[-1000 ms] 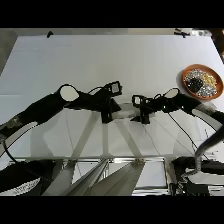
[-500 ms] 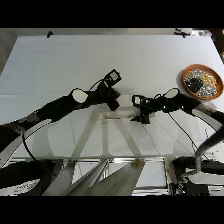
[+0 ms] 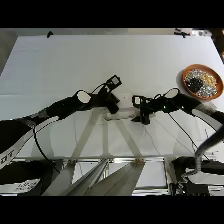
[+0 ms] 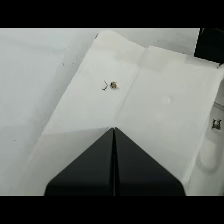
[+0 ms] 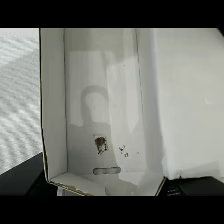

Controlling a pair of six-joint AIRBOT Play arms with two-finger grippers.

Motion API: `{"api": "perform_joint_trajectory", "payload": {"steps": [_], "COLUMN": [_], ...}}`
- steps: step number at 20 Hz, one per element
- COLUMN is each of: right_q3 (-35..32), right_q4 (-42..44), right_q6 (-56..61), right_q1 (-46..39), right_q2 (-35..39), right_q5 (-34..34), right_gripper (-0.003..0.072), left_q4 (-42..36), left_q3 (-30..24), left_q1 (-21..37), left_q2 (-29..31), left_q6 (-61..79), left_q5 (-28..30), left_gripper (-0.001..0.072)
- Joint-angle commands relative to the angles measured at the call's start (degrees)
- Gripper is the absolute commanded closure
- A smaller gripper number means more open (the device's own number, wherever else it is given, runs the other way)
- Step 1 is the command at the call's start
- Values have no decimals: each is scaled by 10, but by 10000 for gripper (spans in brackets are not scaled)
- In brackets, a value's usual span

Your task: Fold the box and place the chain.

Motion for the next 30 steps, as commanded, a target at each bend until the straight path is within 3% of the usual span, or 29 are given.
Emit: {"api": "perform_joint_trajectory", "payload": {"steps": [1,6,8,10,11,15,17,20,21,23,27,30], "right_q3": [0,0,0,0,0,0,0,0,0,0,0,0], "right_q4": [1,1,1,1,1,1,1,1,1,1,1,1], "right_q6": [0,0,0,0,0,0,0,0,0,0,0,0], "right_q1": [0,0,0,0,0,0,0,0,0,0,0,0], "right_q2": [0,0,0,0,0,0,0,0,0,0,0,0], "right_q5": [-2,-2,-2,-2,-2,-2,-2,-2,-2,-2,-2,-2], "right_gripper": [181,181,181,181,181,181,181,181,181,181,181,181], "left_q4": [0,39,105,172,206,326,365,406,405,405,399,339], "left_q3": [0,0,0,0,0,0,0,-1,-1,-2,-16,-42], "left_q1": [0,0,0,1,2,25,40,43,43,44,46,81], "left_q2": [3,73,111,152,171,227,225,196,180,149,105,103], "left_q6": [0,15,14,12,12,-24,-41,-41,-41,-41,-7,48], "left_q5": [-8,-2,-3,-16,-29,-164,-252,-318,-323,-319,-293,-281], "left_gripper": [699,694,617,459,415,415,415,412,369,151,143,143]}}
